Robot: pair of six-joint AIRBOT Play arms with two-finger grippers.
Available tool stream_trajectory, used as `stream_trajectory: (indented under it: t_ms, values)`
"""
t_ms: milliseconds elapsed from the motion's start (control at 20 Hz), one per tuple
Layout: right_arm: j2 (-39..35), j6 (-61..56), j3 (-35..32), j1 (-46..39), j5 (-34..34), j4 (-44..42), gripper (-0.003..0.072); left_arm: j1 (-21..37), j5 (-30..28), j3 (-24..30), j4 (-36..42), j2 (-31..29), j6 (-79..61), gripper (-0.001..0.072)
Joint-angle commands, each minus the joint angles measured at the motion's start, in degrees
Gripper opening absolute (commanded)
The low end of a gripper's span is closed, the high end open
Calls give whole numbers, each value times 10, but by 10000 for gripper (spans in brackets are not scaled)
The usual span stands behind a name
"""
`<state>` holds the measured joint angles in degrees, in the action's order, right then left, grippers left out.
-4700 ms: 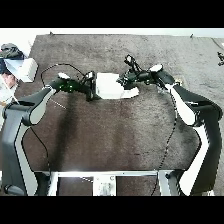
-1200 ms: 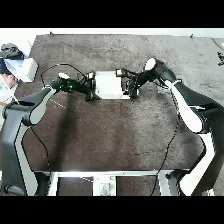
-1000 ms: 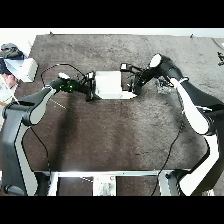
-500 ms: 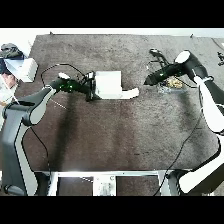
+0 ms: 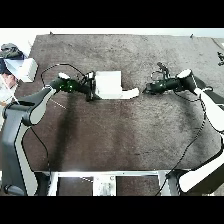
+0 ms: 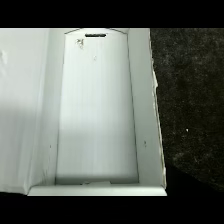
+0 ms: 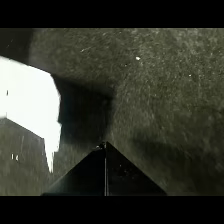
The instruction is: Fold the box and place the chain.
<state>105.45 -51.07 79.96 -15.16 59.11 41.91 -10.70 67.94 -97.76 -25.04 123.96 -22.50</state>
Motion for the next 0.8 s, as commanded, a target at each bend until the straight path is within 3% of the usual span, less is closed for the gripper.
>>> stream_trajectory:
  t_ms: [0, 250, 500, 600, 750]
  values:
    - [7, 21, -28, 25, -20, -54, -7, 0, 0, 0, 0, 0, 0, 254]
    - [24, 61, -24, 59, -9, -124, -6, 0, 0, 0, 0, 0, 0, 254]
    - [24, 44, 41, 61, 54, -124, -5, 0, 0, 0, 0, 0, 0, 254]
    - [24, 28, 62, 62, 57, -123, 175, 0, 0, 0, 0, 0, 0, 254]
    - [24, 23, 70, 75, 64, -107, 214, 0, 0, 0, 0, 0, 0, 254]
